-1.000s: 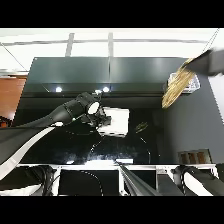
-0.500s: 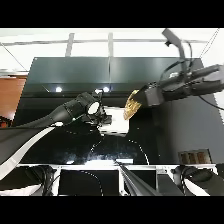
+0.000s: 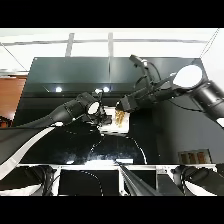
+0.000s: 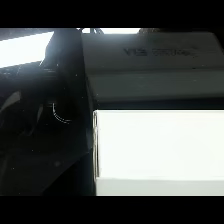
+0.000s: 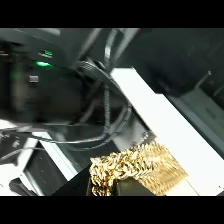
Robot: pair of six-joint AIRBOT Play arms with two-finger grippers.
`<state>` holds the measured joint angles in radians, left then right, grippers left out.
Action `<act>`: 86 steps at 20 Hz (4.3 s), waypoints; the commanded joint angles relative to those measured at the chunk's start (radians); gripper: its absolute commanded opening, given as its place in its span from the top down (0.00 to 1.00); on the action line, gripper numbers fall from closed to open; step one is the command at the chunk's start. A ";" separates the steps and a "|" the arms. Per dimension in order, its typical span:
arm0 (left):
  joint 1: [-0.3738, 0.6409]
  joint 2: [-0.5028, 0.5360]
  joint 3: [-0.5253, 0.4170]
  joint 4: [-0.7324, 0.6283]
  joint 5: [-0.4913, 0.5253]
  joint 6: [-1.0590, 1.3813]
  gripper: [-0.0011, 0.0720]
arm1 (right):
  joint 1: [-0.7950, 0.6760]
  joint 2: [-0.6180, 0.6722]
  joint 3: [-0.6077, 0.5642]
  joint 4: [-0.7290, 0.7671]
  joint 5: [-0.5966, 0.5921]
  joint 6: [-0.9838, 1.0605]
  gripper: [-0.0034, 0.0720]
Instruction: Fold the box and place the chain.
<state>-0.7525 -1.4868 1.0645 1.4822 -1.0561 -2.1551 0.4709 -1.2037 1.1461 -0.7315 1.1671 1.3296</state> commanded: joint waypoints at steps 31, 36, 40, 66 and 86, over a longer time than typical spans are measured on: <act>-0.003 0.001 0.028 -0.037 -0.034 -0.117 0.72 | -0.264 0.200 -0.014 -0.534 0.178 0.233 0.59; 0.001 0.029 0.121 -0.029 -0.150 0.038 0.31 | -0.265 0.200 -0.014 -0.538 0.174 0.234 0.59; 0.065 0.193 0.106 0.068 -0.254 0.268 0.31 | -0.266 0.200 -0.014 -0.576 0.193 0.238 0.59; 0.434 0.186 -0.476 -0.986 0.183 2.520 0.01 | -0.265 0.200 -0.014 -0.589 0.302 0.272 0.59; 0.371 0.164 -0.447 -1.008 0.216 2.520 0.43 | -0.262 0.198 -0.023 -0.560 0.227 0.210 0.59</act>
<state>-0.3790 -1.3224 0.6159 0.4744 -0.8455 0.3668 0.2062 -1.0046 1.1297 -1.3159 1.4204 1.5726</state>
